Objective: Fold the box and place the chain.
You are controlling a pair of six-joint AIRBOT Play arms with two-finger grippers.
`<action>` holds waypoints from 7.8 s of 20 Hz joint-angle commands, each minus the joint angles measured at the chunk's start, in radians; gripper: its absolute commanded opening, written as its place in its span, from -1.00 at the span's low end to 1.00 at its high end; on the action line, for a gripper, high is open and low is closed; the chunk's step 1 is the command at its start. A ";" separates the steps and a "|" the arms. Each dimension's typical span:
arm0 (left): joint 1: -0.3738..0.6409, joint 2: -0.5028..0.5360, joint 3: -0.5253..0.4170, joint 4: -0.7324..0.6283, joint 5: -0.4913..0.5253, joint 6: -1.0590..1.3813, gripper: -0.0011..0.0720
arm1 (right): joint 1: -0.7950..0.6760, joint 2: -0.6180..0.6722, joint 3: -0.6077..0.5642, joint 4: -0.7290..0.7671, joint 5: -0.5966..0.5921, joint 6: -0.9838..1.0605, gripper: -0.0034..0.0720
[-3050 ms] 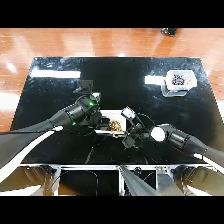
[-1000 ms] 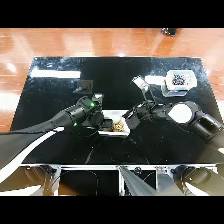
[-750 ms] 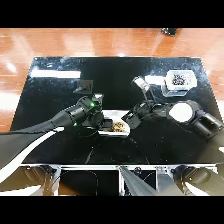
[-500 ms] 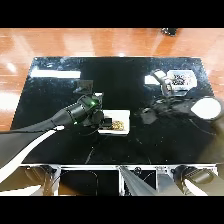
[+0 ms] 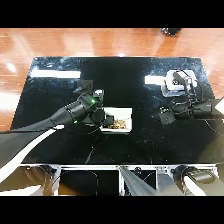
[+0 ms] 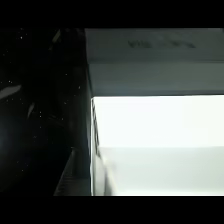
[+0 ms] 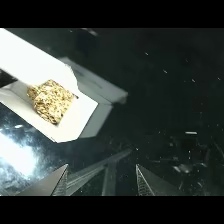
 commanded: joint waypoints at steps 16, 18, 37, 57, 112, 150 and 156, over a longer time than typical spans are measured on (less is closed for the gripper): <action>0.181 0.447 -0.098 0.071 0.383 0.352 0.53 | 0.001 -0.121 0.233 0.014 0.071 0.120 0.78; 0.328 0.505 -0.201 -0.093 0.328 0.464 0.53 | 0.068 -0.271 0.369 0.013 0.056 0.100 0.78; 0.478 0.523 -0.433 -0.253 0.108 0.714 0.53 | 0.403 -0.863 0.779 -0.078 0.280 -0.140 0.75; 0.479 0.523 -0.434 -0.253 0.019 0.706 0.53 | 0.504 -0.849 0.779 -0.189 0.340 -0.217 0.76; 0.478 0.523 -0.434 -0.250 -0.008 0.706 0.53 | 0.637 -0.805 0.622 -0.288 0.240 -0.081 0.23; 0.478 0.528 -0.422 -0.310 0.023 0.756 0.53 | 0.486 -0.393 -0.105 0.443 -0.581 0.591 -0.82; 0.478 0.528 -0.422 -0.315 0.023 0.756 0.53 | 0.486 -0.405 -0.105 0.379 -0.562 0.616 -0.82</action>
